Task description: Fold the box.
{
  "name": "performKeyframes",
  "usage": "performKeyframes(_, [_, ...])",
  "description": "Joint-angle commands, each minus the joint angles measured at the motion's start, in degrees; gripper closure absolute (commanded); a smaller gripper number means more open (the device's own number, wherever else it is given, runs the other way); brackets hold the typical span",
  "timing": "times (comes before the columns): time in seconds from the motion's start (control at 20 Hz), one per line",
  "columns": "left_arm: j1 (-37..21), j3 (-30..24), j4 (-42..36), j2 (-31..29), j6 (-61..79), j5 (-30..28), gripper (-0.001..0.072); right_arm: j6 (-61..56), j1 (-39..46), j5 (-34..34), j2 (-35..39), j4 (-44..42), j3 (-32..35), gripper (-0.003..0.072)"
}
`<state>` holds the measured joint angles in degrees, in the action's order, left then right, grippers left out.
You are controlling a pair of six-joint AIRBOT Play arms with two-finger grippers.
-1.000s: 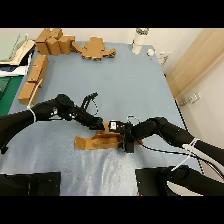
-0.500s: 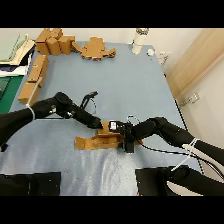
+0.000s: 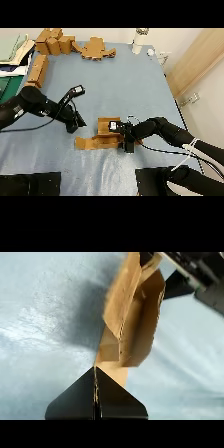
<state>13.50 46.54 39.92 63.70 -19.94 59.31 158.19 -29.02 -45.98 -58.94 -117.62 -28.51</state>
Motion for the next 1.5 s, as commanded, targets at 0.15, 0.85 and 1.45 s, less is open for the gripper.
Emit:
performKeyframes(0.15, [5.7, -10.4, 5.7, -12.6, 19.3, -10.3, 0.0693, 0.0, 0.0, 0.0, 0.0, 0.4, 0.0, 0.0237])
performKeyframes(0.85, [12.7, -19.1, -6.7, -2.7, 26.8, -22.8, 0.0012, 0.0, 0.0, 0.0, 0.0, 0.4, 0.0, 0.0237])
performKeyframes(1.45, [14.8, -17.6, -12.4, -0.2, 26.8, -24.4, 0.0485, 0.0, 0.0, 0.0, 0.0, 0.4, 0.0, 0.0238])
